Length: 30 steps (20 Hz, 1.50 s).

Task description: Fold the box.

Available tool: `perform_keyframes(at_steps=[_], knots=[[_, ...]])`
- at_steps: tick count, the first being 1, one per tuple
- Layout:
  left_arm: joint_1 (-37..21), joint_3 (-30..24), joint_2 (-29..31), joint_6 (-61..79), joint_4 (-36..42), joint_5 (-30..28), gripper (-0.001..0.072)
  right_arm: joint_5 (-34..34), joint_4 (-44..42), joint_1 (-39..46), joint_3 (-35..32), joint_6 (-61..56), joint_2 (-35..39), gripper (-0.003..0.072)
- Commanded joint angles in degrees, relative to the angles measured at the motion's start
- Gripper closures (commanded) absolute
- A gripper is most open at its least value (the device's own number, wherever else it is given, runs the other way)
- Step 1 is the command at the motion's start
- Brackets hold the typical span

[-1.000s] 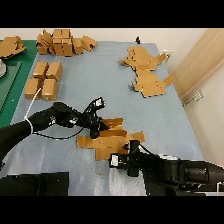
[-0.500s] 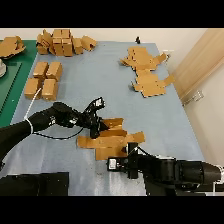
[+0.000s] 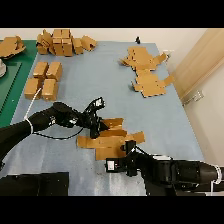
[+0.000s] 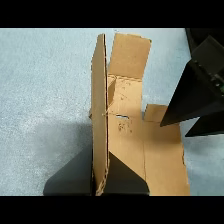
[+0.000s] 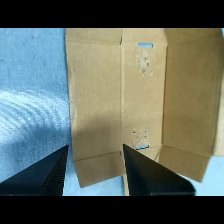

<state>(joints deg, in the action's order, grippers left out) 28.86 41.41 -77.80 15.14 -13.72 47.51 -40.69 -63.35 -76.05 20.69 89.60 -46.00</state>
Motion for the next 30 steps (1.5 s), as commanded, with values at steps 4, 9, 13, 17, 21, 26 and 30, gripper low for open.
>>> perform_keyframes(at_steps=[4,9,13,17,21,26,30], knots=[[0.04,0.07,0.04,0.02,0.0,0.0,0.0696,0.17,3.02,-0.02,0.24,-0.04,-0.11,0.0179],[0.04,0.07,0.04,0.02,0.0,0.0,0.0696,0.15,-1.55,-0.09,0.24,0.0,-0.11,0.0178],[0.04,0.07,0.04,0.02,0.0,0.0,0.0696,0.11,-0.39,0.04,0.17,0.0,-0.26,0.0179],[0.04,0.07,0.04,0.02,0.0,0.0,0.0696,0.22,1.66,0.02,0.17,0.0,-2.4,0.0179],[0.04,0.07,0.04,0.02,0.0,0.0,0.0696,0.7,2.89,0.04,0.2,-0.04,-2.97,0.0179],[0.04,0.07,0.04,0.0,0.0,0.0,0.0697,0.81,3.61,0.04,0.2,-0.26,-2.97,0.018],[0.04,0.07,0.04,0.0,0.0,0.0,0.0696,0.76,4.04,0.04,0.44,-0.28,-2.78,0.018]])
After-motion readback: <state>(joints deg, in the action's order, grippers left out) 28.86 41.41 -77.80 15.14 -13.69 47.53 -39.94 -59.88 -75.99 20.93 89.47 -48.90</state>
